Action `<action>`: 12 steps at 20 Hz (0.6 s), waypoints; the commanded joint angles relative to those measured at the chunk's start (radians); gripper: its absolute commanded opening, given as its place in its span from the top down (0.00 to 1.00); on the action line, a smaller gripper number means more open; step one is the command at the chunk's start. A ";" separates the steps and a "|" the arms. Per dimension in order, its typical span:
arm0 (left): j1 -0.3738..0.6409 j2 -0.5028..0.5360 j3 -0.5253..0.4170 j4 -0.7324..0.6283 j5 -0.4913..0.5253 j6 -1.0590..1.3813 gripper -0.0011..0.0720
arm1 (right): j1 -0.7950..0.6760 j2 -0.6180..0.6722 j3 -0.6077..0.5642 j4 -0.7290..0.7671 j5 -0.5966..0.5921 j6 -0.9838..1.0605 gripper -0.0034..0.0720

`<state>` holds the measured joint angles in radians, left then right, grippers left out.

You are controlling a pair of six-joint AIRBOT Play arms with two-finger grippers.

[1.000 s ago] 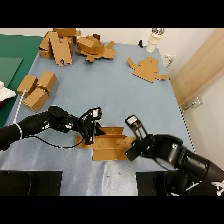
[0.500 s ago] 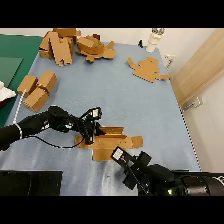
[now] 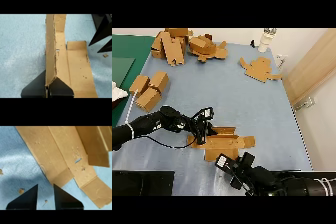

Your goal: Fold the box.

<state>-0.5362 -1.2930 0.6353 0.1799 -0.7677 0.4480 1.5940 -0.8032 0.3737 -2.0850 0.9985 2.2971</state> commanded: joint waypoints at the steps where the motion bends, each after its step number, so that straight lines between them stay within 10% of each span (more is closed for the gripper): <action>1: 0.000 0.000 0.001 0.000 0.001 0.000 0.96 | 0.000 -0.072 -0.003 -0.013 -0.056 -0.013 0.55; 12: 0.000 0.000 0.001 0.000 -0.002 0.000 0.96 | -0.113 -0.145 -0.005 -0.071 -0.075 -0.013 0.55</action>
<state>-0.5362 -1.2930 0.6353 0.1799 -0.7685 0.4477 1.5318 -0.9386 0.3717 -2.1399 0.9272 2.2852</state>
